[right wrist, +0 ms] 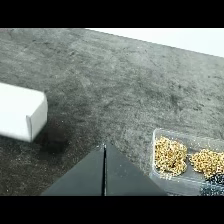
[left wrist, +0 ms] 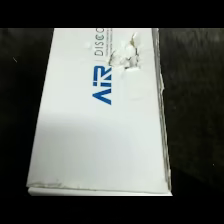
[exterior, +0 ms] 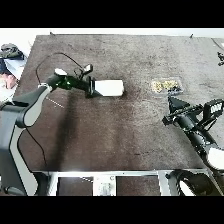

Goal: Fold the box and place the chain.

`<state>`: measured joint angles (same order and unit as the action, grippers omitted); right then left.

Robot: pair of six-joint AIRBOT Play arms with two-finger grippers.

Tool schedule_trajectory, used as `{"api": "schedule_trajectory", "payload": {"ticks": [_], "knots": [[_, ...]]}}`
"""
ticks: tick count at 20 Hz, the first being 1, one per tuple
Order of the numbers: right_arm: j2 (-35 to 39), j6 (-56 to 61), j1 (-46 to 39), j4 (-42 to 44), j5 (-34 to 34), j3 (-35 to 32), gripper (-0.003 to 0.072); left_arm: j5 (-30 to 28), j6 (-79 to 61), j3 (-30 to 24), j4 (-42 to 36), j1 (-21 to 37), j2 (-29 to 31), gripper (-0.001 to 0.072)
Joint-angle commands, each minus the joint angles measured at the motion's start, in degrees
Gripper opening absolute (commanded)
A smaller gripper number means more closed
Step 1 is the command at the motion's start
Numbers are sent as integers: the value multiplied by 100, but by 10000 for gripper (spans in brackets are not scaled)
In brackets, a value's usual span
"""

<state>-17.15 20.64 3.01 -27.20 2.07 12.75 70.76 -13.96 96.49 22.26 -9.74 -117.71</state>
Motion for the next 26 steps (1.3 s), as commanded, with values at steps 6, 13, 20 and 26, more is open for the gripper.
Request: {"api": "schedule_trajectory", "payload": {"ticks": [6,13,20,26], "knots": [[4,0,2,2,0,-2,-14,-2673,1534,142,-17,1292,1631,10],[4,0,2,2,2,-2,-14,-3504,3206,-50,699,3154,1661,11],[4,0,2,2,0,-2,-14,-4339,3276,-649,782,3471,1154,11],[4,0,2,2,0,-2,-14,-4763,3099,-737,732,3471,671,11]]}}
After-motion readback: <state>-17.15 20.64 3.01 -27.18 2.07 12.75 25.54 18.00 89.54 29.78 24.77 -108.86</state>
